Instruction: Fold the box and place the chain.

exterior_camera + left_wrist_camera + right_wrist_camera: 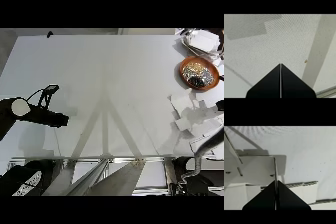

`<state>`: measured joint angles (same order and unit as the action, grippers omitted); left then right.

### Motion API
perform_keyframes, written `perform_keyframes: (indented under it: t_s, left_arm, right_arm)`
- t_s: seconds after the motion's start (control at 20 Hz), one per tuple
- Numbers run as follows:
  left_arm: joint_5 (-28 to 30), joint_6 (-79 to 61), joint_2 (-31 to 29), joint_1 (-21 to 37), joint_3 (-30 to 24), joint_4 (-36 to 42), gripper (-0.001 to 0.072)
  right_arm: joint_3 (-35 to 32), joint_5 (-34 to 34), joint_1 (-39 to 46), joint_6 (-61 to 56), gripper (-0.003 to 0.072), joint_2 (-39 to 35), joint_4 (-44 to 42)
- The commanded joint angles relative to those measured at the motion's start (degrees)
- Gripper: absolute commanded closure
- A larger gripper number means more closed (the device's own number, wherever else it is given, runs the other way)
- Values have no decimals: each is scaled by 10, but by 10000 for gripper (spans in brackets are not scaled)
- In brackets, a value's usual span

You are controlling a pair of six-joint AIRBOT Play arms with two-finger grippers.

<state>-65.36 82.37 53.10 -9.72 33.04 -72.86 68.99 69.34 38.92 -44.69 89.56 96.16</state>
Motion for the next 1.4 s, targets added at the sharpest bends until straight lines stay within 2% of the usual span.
perform_keyframes:
  t_s: [0.0,0.1,0.35,0.45,0.65,0.9,1.05,1.25,1.35]
  left_arm:
    - [0,0,0,0,0,0,700]
    - [0,0,0,0,0,0,700]
    - [0,0,0,0,0,0,700]
    - [0,0,0,0,0,0,700]
    - [0,0,0,0,0,0,700]
    - [2,0,0,1,0,0,700]
    - [2,0,0,1,0,0,700]
    - [60,1,0,1,0,23,700]
    - [74,-20,0,1,0,61,700]
  right_arm:
    - [1,38,-2,7,667,-2,-50]
    - [0,63,-4,13,668,-27,-87]
    - [-21,110,-16,47,669,-142,-293]
    - [-66,106,-43,60,670,-203,-349]
    - [-199,56,-135,63,670,-320,-428]
    - [-313,1,-258,42,670,-394,-458]
    - [-360,-26,-320,26,669,-408,-475]
    - [-379,-78,-402,-1,669,-408,-478]
    - [-379,-100,-433,-9,669,-408,-479]
